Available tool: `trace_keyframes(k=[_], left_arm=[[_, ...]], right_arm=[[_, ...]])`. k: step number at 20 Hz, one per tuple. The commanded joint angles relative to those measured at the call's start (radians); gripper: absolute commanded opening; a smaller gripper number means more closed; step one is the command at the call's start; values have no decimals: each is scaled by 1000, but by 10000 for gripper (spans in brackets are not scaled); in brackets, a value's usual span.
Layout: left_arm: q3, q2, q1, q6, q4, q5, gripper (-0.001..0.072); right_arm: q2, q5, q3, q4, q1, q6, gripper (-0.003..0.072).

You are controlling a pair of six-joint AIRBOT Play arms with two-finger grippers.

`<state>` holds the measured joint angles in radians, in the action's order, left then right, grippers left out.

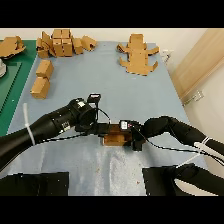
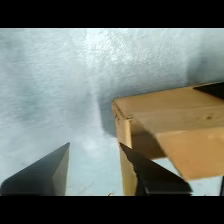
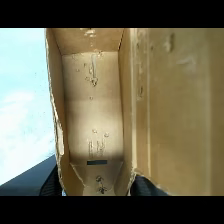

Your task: Fold the box.

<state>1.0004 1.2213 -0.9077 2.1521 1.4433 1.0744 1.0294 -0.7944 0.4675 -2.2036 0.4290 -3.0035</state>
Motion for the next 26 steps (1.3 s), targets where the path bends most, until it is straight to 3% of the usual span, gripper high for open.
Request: trace_keyframes(k=[1, 2, 5, 8, 11, 13, 15, 16, 20, 24, 26], left_arm=[[0, -51, 12, -77, 32, 111, 130], [0, -63, 12, -95, 64, 137, 13], [-13, -90, 34, -116, 252, 180, 11], [-98, -87, 221, -354, 193, 13, 11], [-141, -15, 546, -1053, -252, -180, 11], [-119, 66, 726, -1547, -631, -203, 12], [-74, 141, 822, -1910, -916, -204, 12], [-55, 160, 829, -2008, -972, -215, 12], [-89, 129, 727, -2224, -951, -220, 10], [-351, 13, 648, -2552, -1080, -222, 9], [-451, -14, 613, -2701, -1072, -238, 13]], right_arm=[[0, 0, 1, 0, -1, 0, 527], [0, 0, 1, 0, -1, 0, 526], [0, -1, 1, 0, -1, 0, 526], [0, -1, 1, 0, -1, 0, 527], [0, 0, 1, 1, -1, 0, 527], [0, 0, 1, 11, -1, 0, 527], [0, 0, 1, 13, -1, 0, 526], [0, 0, 1, 21, -1, 0, 526], [0, 0, 1, 35, -1, 0, 526], [0, 6, 1, 35, -1, 0, 527], [0, 10, 1, 35, -1, 0, 527]])
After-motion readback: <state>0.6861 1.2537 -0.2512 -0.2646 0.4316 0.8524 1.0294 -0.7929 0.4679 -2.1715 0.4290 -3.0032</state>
